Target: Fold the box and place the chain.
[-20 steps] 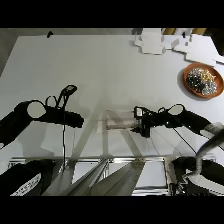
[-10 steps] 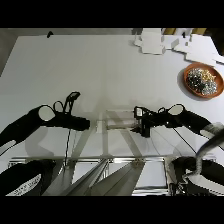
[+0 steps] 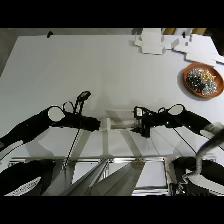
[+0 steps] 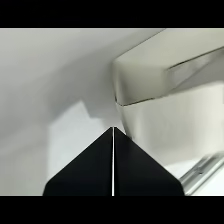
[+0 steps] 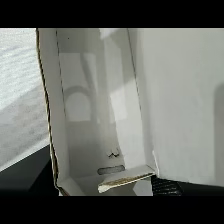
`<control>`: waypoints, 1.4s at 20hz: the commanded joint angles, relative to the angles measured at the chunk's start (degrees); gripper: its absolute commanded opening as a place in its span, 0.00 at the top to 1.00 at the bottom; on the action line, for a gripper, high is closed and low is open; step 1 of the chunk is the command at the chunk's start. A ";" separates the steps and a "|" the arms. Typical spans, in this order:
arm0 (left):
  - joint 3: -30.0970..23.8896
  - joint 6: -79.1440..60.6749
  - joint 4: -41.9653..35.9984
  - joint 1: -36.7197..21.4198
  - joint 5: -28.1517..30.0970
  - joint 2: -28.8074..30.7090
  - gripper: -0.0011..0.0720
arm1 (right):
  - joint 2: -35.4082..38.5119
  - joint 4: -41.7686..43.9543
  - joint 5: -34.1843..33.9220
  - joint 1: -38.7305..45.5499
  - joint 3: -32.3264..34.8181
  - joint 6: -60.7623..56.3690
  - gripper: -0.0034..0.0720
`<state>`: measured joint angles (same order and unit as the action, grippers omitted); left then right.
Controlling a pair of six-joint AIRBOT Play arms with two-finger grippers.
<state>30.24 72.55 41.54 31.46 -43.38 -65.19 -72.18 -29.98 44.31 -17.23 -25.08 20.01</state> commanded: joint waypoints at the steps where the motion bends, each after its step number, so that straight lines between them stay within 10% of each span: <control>1: 1.70 -0.42 -1.16 1.18 -0.04 0.39 0.85 | 0.04 0.00 0.02 -0.02 0.02 -0.02 0.51; 3: 1.88 0.15 -1.25 1.20 -0.17 0.44 0.67 | 0.04 0.00 0.00 -0.02 0.02 -0.02 0.51; 28: 9.20 22.71 11.56 8.72 -0.37 -2.27 0.50 | 0.04 0.00 0.02 -0.02 0.02 -0.02 0.51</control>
<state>37.32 90.63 50.98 38.76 -43.97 -66.28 -72.18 -30.00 44.34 -17.23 -25.08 20.05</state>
